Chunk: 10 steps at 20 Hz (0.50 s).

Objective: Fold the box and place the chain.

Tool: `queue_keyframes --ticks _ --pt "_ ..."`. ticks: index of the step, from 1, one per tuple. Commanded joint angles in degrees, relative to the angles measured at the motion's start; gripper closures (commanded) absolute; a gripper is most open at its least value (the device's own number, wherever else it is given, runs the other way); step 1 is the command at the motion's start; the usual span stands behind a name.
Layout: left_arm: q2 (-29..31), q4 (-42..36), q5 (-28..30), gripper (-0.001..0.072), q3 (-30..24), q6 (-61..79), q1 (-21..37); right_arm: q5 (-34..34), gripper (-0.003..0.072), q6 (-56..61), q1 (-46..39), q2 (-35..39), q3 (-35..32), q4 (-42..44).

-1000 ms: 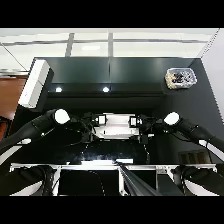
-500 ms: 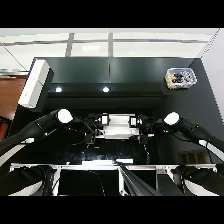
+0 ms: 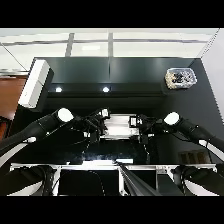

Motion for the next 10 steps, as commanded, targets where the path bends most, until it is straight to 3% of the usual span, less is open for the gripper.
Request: queue_keyframes --ticks 1,5,7,8,9,10 --pt "-1.0 -0.9 -0.2 0.0493 0.0 -0.3 0.0 0.0 0.0494 0.1 0.1 0.0 0.0 0.0" --pt "-1.0 -0.8 0.5 0.0486 0.0 -0.3 0.0 0.0 0.0495 0.1 0.1 0.0 0.0 0.0" --pt "-1.0 -0.8 0.4 0.0298 0.0 -0.3 0.0 0.0 0.0494 0.1 0.1 0.0 0.0 0.0" --pt "-1.0 -0.8 0.3 0.0296 0.0 -0.4 0.0 0.0 0.0494 0.1 0.1 0.0 0.0 0.0" --pt "-1.0 -0.8 0.1 0.0428 0.0 -0.4 0.0 0.0 0.0494 0.1 0.1 0.0 0.0 0.1" --pt "-1.0 -0.8 0.0 0.0470 0.0 -0.4 0.0 0.0 0.0494 0.1 0.1 0.0 0.0 0.1"
